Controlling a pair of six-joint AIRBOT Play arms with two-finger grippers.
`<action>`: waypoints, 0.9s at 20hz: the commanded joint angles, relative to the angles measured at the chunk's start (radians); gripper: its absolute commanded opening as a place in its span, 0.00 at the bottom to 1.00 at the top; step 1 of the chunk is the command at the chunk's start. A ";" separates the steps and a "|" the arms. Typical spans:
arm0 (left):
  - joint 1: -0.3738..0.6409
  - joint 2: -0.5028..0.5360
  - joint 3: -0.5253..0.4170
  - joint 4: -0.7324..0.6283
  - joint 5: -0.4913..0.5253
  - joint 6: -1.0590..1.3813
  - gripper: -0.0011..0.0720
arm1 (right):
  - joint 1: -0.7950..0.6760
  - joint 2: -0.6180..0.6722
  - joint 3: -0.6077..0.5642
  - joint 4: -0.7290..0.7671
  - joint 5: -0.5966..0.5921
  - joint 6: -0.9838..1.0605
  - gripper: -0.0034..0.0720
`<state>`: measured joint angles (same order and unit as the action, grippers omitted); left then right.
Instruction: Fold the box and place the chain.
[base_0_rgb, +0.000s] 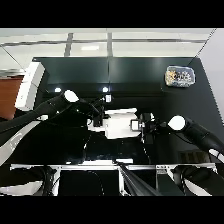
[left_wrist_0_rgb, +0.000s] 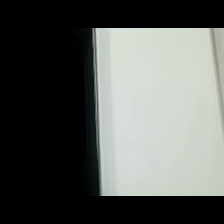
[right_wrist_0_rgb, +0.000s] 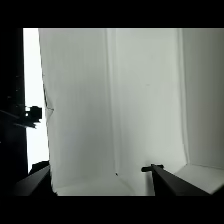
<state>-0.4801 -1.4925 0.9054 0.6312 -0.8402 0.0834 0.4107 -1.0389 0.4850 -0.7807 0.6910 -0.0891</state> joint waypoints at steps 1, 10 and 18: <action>0.000 -0.001 -0.001 0.000 -0.002 0.000 0.05 | -0.026 0.034 0.001 0.003 -0.020 0.030 0.97; 0.000 -0.001 -0.001 -0.001 -0.003 -0.003 0.05 | -0.067 0.027 0.049 0.075 -0.071 -0.024 0.97; 0.000 0.000 -0.001 -0.001 -0.005 -0.003 0.05 | -0.087 -0.056 0.051 0.336 -0.017 -0.235 0.97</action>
<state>-0.4801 -1.4925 0.9051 0.6308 -0.8448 0.0795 0.3283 -1.0626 0.5339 -0.5861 0.6464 -0.2150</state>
